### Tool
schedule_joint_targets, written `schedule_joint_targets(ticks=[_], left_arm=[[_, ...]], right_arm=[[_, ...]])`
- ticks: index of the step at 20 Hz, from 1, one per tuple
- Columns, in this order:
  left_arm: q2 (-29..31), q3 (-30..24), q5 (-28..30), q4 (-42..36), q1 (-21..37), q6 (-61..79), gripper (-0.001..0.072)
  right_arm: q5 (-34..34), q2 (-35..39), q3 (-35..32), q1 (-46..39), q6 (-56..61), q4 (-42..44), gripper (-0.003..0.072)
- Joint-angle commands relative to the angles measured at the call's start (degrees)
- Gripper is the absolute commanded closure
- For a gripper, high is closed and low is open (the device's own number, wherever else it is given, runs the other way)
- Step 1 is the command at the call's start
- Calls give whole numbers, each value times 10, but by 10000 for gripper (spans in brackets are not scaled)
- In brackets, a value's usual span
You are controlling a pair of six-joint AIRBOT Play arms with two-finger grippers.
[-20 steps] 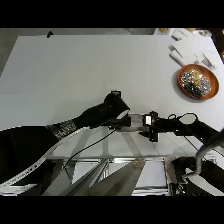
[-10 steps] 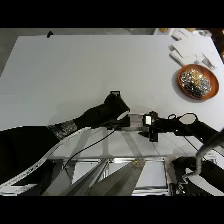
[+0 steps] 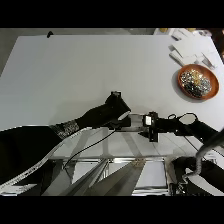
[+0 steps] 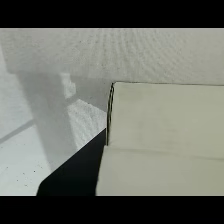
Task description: Fold the box and place the chain.
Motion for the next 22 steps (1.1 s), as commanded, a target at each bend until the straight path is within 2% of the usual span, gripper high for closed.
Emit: schedule_joint_targets(ticks=[1, 3, 9, 10, 12, 14, 16, 18, 20, 22], left_arm=[[2, 0, -3, -4, 2, 7, 665], [20, 0, -5, -9, 10, 61, 552], [132, 0, -46, -32, 74, 263, 541], [152, 0, -64, -37, 86, 298, 452], [187, -4, -111, -51, 109, 372, 214], [224, -31, -129, -62, 135, 474, 202], [259, -94, -105, -92, 164, 682, 201], [282, -181, -42, -150, 196, 944, 201], [280, -260, 48, -235, 227, 1213, 201], [261, -316, 144, -340, 247, 1450, 202]], right_arm=[[0, 0, 0, 0, 0, 1, 371], [0, 0, 0, 0, 0, 1, 371], [0, 0, 0, 0, 0, 1, 371], [0, 0, 0, 0, 0, 1, 371], [0, 0, 0, 0, 0, 1, 371], [0, 0, 0, 0, 0, 1, 371], [0, 0, 0, 0, 0, 1, 371], [0, 0, 0, 0, 0, 1, 371], [0, 0, 0, 0, 0, 1, 371], [0, 0, 0, 0, 0, 0, 371]])
